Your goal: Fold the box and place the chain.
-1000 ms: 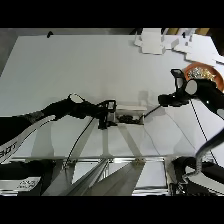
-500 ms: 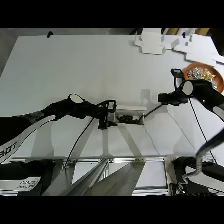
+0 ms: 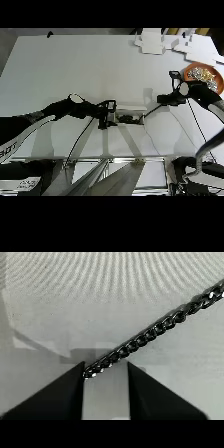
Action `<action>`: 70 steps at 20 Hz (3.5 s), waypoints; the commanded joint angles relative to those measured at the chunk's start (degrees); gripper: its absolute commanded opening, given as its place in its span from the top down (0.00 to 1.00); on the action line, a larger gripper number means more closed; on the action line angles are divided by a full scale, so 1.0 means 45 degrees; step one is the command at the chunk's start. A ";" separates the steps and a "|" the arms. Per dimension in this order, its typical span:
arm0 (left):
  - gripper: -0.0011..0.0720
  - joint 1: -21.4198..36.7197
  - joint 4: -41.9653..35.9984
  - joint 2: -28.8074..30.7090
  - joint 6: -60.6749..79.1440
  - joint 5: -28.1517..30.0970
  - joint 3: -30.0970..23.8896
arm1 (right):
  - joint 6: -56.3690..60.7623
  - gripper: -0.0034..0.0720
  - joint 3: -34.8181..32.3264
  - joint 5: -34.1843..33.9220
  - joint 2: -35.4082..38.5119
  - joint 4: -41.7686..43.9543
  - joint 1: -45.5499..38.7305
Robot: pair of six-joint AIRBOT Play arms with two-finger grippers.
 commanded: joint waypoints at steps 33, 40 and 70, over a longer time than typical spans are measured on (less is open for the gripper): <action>0.78 0.0005 0.0000 0.0005 0.0005 0.0000 0.0005 | -0.7028 0.94 -0.0010 0.4653 1.1531 1.1137 0.0019; 0.78 0.0005 0.0000 0.0005 0.0005 0.0000 0.0005 | -0.7684 0.94 -0.0015 0.1666 1.0117 0.9913 0.3143; 0.78 0.0005 0.0000 0.0005 0.0005 0.0000 0.0005 | -0.5625 0.70 0.1710 0.0894 0.4333 0.4804 0.4813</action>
